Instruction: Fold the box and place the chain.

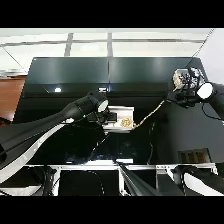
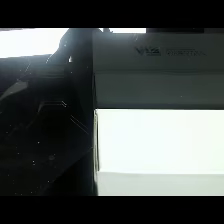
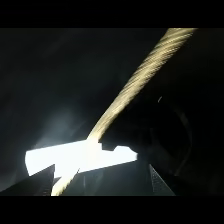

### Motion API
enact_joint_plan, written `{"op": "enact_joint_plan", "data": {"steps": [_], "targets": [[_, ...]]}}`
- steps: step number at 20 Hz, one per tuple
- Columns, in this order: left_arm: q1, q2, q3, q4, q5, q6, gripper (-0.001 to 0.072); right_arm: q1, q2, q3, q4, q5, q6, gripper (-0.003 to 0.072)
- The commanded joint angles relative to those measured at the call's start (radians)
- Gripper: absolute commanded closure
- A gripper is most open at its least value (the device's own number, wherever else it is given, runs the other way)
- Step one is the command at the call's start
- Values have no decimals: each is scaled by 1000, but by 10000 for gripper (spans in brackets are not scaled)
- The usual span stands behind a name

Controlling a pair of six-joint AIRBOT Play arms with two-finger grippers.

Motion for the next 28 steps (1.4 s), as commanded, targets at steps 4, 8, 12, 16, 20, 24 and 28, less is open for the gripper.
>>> {"op": "enact_joint_plan", "data": {"steps": [4,8,12,16,20,24,28], "targets": [[0,0,1,0,0,0,681,-60,-253,105,-104,-255,308,19],[0,0,1,0,-3,0,681,-69,-383,248,-111,-217,325,97],[0,0,1,0,-3,0,681,-94,-416,287,-138,-218,324,185],[0,0,1,0,-2,0,681,-103,-415,287,-162,-178,268,667],[0,0,1,0,-2,0,680,-100,-357,287,-131,-44,129,674],[0,0,1,0,2,0,681,-94,-108,287,-2,218,-177,674],[0,0,1,0,0,0,681,-90,191,287,129,457,-290,674]]}}
